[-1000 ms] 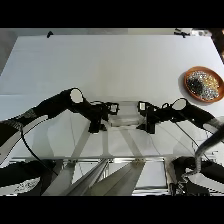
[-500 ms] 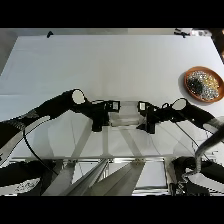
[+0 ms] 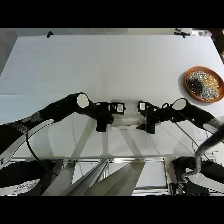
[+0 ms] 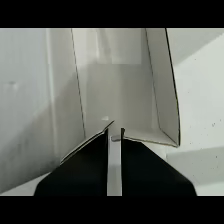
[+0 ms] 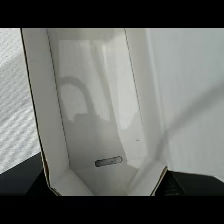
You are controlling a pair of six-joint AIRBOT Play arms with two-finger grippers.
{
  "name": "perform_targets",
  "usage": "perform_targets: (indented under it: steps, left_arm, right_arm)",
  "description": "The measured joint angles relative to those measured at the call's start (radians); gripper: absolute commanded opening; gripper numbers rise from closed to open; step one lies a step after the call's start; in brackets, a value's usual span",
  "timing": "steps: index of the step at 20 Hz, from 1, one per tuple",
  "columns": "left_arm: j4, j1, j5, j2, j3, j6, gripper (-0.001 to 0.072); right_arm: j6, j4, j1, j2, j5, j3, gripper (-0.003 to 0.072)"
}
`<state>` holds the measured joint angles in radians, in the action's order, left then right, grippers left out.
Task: Fold the box and place the chain.
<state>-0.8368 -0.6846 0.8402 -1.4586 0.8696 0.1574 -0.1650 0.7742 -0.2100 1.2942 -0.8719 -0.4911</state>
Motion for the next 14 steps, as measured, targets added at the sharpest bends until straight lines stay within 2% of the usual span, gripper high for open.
perform_targets:
  steps: [2, 4, 5, 9, 11, 12, 14]
  left_arm:
    - [0.011, -0.008, -0.012, -0.006, 0.0, 0.0, 0.0114]
    - [0.022, -0.014, -0.023, -0.016, 0.0, 0.0, 0.0338]
    - [0.024, -0.017, -0.023, -0.02, 0.0, 0.001, 0.0349]
    - [0.025, -0.021, -0.028, -0.031, 0.001, 0.001, 0.0339]
    - [0.023, -0.023, -0.029, -0.032, 0.001, 0.002, 0.0173]
    - [0.023, -0.023, -0.03, -0.031, 0.0, 0.005, 0.0149]
    - [0.019, -0.018, -0.021, -0.016, 0.0, 0.033, 0.0148]
  right_arm:
    - [0.0, 0.0, 0.0, 0.0, 0.0, 0.0, 0.0341]
    - [0.0, 0.0, 0.0, 0.0, 0.0, 0.0, 0.0341]
    - [0.0, 0.001, 0.0, 0.0, 0.0, 0.0, 0.0341]
    - [0.0, 0.001, 0.0, 0.0, 0.0, 0.0, 0.0341]
    - [-0.001, 0.001, 0.0, 0.0, 0.0, 0.0, 0.0341]
    - [0.0, 0.001, 0.0, 0.0, 0.0, 0.0, 0.0341]
    - [0.0, 0.0, 0.0, 0.0, 0.0, 0.0, 0.0341]
